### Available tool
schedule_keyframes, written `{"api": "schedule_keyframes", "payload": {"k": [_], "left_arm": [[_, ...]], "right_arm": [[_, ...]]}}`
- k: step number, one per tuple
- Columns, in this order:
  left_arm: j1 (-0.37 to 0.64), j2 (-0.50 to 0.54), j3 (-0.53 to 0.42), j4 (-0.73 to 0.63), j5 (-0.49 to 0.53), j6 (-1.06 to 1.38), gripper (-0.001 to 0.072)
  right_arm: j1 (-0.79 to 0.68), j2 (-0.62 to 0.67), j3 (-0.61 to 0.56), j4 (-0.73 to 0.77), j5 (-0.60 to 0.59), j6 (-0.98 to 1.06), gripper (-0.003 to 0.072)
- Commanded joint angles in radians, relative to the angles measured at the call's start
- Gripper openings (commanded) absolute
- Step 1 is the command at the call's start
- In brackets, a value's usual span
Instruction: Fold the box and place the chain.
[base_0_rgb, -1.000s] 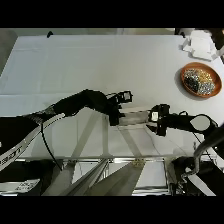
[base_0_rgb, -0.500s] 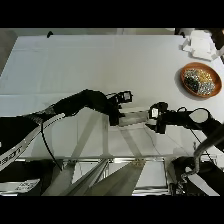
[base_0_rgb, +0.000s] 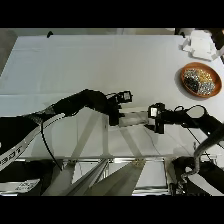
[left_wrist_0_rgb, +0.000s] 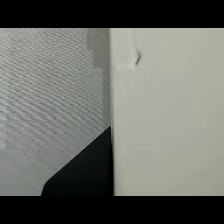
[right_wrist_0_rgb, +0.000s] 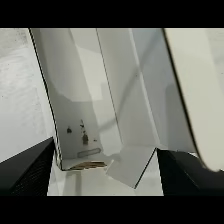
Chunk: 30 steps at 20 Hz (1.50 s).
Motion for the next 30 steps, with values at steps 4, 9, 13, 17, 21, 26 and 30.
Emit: {"api": "schedule_keyframes", "payload": {"k": [4,9,13,17,21,26,30], "left_arm": [[0.000,-0.001,0.000,-0.001,-0.002,0.000,0.0013],[0.000,-0.001,0.000,-0.001,-0.002,0.000,0.0013],[0.000,0.000,0.000,-0.001,-0.001,0.000,0.0013],[0.000,0.000,0.000,-0.001,-0.002,0.000,0.0013],[0.000,0.000,0.000,-0.001,-0.002,0.000,0.0013],[0.000,0.000,0.000,-0.001,-0.002,0.000,0.0013],[0.000,0.000,0.000,-0.001,-0.002,0.000,0.0013]], "right_arm": [[0.013,-0.059,-0.001,-0.021,0.092,-0.006,0.0668],[0.013,-0.066,-0.001,-0.085,0.147,0.020,0.0668],[0.013,-0.066,-0.001,-0.081,0.136,0.019,0.0669],[0.008,-0.060,-0.001,-0.015,0.150,0.020,0.0689],[0.008,-0.002,-0.002,-0.086,0.201,0.141,0.0709],[0.008,0.102,-0.012,-0.129,0.155,0.249,0.0708],[-0.037,0.288,-0.039,-0.224,0.141,0.352,0.0707]]}}
